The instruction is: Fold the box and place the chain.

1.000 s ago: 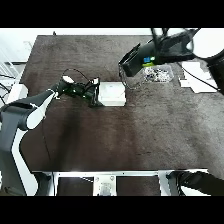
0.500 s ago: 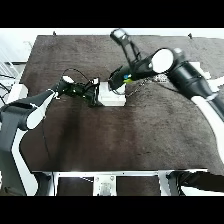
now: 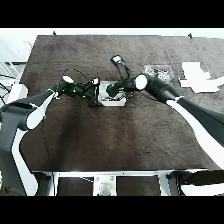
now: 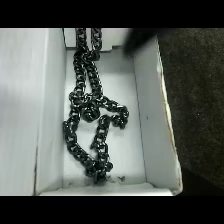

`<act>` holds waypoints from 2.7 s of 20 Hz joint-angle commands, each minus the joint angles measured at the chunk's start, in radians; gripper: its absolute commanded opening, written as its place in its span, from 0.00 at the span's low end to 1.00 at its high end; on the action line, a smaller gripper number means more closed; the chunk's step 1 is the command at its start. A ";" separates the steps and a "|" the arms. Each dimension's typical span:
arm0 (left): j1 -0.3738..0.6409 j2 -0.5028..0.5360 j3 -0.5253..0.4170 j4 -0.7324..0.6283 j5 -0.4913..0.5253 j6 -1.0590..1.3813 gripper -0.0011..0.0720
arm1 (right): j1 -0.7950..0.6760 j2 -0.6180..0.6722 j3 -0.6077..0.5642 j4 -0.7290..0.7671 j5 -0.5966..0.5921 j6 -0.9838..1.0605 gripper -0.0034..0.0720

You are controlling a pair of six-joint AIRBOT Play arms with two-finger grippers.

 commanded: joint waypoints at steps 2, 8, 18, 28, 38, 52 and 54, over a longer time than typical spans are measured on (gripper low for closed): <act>0.000 0.000 0.000 0.000 0.000 0.000 0.91 | -0.131 0.152 -0.051 -0.126 0.072 0.062 0.72; 0.000 0.000 0.000 0.000 0.000 0.000 0.91 | -0.503 0.086 -0.163 -0.064 0.005 0.214 0.77; 0.000 0.000 0.000 0.000 0.000 0.000 0.91 | -0.490 -0.292 0.116 0.246 -0.092 0.053 0.77; 0.000 0.000 0.000 0.000 -0.001 0.000 0.91 | -0.452 -0.354 0.206 0.287 -0.079 0.066 0.06; 0.000 0.000 0.000 0.000 -0.001 0.000 0.91 | -0.323 0.118 0.206 -0.002 0.189 0.085 0.06; 0.000 0.000 0.000 0.000 -0.001 0.000 0.91 | -0.085 0.321 0.204 -0.174 0.277 0.182 0.06; 0.000 0.000 0.000 0.000 -0.001 0.000 0.91 | -0.055 0.321 0.204 -0.174 0.280 0.188 0.06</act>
